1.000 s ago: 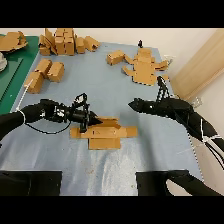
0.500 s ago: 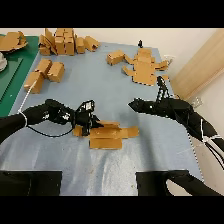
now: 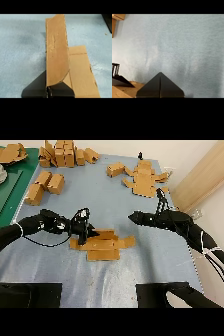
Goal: Fold the box.
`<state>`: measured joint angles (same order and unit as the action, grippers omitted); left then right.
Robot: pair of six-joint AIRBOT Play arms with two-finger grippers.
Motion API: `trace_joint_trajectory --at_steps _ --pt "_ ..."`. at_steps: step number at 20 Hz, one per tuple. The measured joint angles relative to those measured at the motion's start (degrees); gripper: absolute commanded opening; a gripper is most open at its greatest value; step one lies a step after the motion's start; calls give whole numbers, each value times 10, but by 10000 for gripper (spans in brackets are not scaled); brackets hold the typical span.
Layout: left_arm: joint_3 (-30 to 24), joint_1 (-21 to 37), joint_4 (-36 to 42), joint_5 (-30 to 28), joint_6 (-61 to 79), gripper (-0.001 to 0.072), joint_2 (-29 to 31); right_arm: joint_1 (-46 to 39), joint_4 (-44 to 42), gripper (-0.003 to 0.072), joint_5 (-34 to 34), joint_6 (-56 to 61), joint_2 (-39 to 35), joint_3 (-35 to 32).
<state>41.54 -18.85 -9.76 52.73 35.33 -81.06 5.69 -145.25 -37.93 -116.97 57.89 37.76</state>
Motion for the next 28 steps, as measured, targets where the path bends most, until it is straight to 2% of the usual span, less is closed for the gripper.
trace_joint_trajectory --at_steps 1,2,9,18,19,20,22,23,28 --pt "0 1 -2 1 -1 155 0 0 0 2 0 0 0 0" --pt "0 1 -11 -4 -2 353 0 0 0 2 0 0 0 0" --pt "-1 2 -22 3 -7 340 3 0 2 2 -1 0 0 0" --pt "0 3 -23 3 -9 336 39 0 2 2 -1 0 0 0" --pt "0 3 -23 2 -9 153 41 0 2 2 -1 0 0 0" --pt "-1 3 -23 2 -9 93 42 0 2 2 -1 0 0 0" --pt "-1 3 -23 -2 -9 75 44 0 2 2 -2 0 0 0" --pt "-1 2 -22 -3 -9 12 44 0 2 2 -2 0 0 0" --pt "0 -13 -24 -14 -9 11 45 0 2 2 -3 0 6 0"
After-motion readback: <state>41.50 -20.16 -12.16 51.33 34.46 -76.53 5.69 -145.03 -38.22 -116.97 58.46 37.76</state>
